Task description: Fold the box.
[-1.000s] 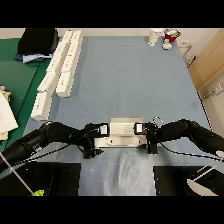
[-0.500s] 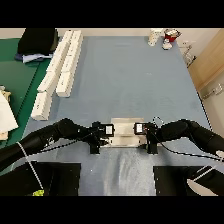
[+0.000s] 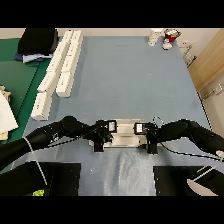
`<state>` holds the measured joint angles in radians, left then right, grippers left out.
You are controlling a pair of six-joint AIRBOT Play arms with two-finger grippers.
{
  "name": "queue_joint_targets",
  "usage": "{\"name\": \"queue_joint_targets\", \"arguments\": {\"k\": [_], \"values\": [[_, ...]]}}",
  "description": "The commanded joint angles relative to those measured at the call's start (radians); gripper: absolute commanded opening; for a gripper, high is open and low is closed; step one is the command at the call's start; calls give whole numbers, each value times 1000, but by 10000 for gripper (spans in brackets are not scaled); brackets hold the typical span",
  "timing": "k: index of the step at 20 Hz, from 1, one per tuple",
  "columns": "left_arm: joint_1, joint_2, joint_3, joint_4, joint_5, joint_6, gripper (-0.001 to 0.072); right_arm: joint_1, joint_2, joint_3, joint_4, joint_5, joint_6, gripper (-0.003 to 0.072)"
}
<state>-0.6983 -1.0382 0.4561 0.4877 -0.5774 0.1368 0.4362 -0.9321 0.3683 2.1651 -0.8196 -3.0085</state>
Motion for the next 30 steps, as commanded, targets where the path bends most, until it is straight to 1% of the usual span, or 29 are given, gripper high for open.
{"name": "queue_joint_targets", "arguments": {"k": [1,3,4,9,10,11,12,14,16,19,22,24,27,29,30], "values": [[0,-19,9,-24,-19,6,120,0,1,1,0,0,0,520],[0,-21,10,-25,-32,6,439,0,1,1,0,0,0,520],[0,-22,9,-24,-33,5,424,0,1,1,0,0,0,520],[0,-22,9,-24,-33,5,423,0,1,1,0,0,0,520],[0,-22,9,-22,-32,1,392,0,1,1,0,0,0,520],[2,-22,9,-9,-32,-6,174,0,1,1,0,0,0,520],[2,-21,10,26,-32,-36,41,0,1,1,0,0,0,520],[2,-12,15,149,-36,-213,15,0,1,1,0,0,0,520],[2,29,18,267,-61,-394,14,0,1,1,0,0,0,520],[2,135,18,414,-129,-630,15,0,1,1,0,0,0,520],[21,254,18,587,-198,-1016,14,0,1,1,0,0,0,520],[88,323,18,658,-248,-1305,14,0,1,1,0,0,0,520],[256,396,17,748,-349,-1634,15,0,1,1,0,0,0,520],[370,397,12,747,-438,-1701,15,0,1,1,0,0,0,520],[405,390,0,724,-463,-1699,15,0,1,1,0,0,0,520]]}}
